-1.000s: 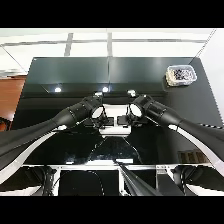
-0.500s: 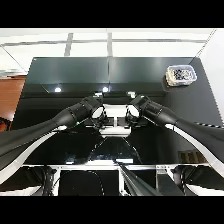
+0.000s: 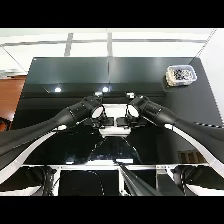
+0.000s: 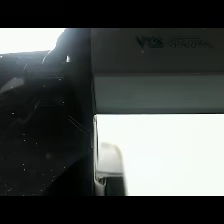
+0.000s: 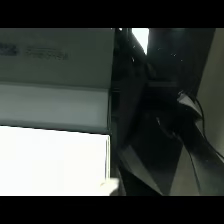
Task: Fold the box and place the chain.
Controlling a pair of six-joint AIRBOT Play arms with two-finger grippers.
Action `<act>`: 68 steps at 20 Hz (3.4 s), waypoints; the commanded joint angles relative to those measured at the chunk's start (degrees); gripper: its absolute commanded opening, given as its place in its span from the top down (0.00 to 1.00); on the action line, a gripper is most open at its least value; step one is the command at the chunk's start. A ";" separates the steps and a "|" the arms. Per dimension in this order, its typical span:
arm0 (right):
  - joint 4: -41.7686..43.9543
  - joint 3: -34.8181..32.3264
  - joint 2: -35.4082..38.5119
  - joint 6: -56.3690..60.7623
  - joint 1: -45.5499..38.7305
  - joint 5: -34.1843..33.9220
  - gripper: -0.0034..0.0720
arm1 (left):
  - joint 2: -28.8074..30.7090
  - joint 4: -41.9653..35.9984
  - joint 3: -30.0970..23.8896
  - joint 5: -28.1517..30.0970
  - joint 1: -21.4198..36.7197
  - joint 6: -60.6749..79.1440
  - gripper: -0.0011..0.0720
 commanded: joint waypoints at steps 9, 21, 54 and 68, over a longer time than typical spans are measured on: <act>-1.60 0.07 2.99 -1.09 0.11 0.46 0.43 | 0.00 -0.20 0.04 0.04 0.02 -0.20 0.95; -42.88 -1.07 23.65 -5.16 -15.47 -3.56 0.00 | 0.00 -0.33 0.04 0.04 0.02 -0.20 0.95; 11.96 43.12 -28.72 4.24 -52.28 -6.36 0.30 | 0.00 -0.83 0.04 0.02 0.02 -0.20 0.95; 11.96 43.12 -6.38 -26.03 -54.60 -3.41 0.94 | 0.00 -0.83 0.04 0.04 0.02 -0.20 0.95</act>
